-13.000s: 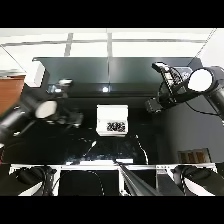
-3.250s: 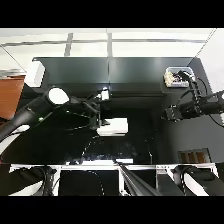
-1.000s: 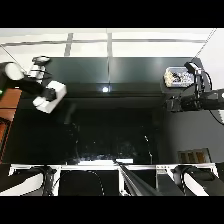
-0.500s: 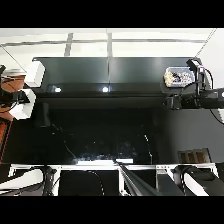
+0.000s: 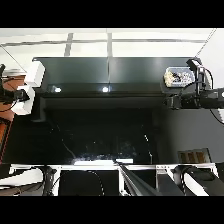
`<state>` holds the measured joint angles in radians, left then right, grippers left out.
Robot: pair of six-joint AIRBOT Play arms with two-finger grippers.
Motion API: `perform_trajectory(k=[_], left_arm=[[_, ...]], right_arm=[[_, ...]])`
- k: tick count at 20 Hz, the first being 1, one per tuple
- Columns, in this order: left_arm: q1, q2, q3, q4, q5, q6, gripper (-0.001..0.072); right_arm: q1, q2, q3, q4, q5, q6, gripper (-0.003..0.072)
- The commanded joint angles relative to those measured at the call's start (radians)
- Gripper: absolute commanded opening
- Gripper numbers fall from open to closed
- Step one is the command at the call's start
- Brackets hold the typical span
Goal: Fold the box and place the chain.
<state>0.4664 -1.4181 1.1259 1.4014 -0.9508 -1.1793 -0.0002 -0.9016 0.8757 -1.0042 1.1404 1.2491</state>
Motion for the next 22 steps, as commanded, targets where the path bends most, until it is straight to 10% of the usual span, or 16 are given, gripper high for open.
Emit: perform_trajectory(k=[1, 12, 13, 14, 15, 21, 22], left_arm=[[0.002, -0.017, 0.001, -0.035, 0.072, 0.048, 0.0333], [0.002, -0.115, 0.05, -0.105, 0.123, 0.095, 0.0338], [0.002, -0.121, 0.06, -0.104, 0.119, 0.095, 0.0448], [0.002, -0.122, 0.072, -0.104, 0.121, 0.091, 0.071], [0.002, -0.122, 0.096, -0.103, 0.107, 0.073, 0.0716], [-0.002, -0.117, 0.486, -0.101, -0.251, -0.228, 0.0707], [-0.004, -0.109, 0.549, -0.106, -0.303, -0.326, 0.0619]], right_arm=[[0.0, 0.0, 0.0, 0.0, 0.0, 0.0, 0.0015], [0.0, 0.0, 0.0, 0.0, 0.0, 0.0, 0.0015], [0.0, 0.0, 0.0, 0.0, 0.0, 0.0, 0.0015], [0.0, 0.0, 0.0, 0.0, 0.0, 0.0, 0.0015], [0.0, 0.0, 0.0, 0.0, 0.0, 0.0, 0.0015], [0.0, 0.0, 0.0, 0.0, 0.0, 0.0, 0.0015], [0.0, 0.0, 0.0, 0.0, 0.0, 0.0, 0.0015]])
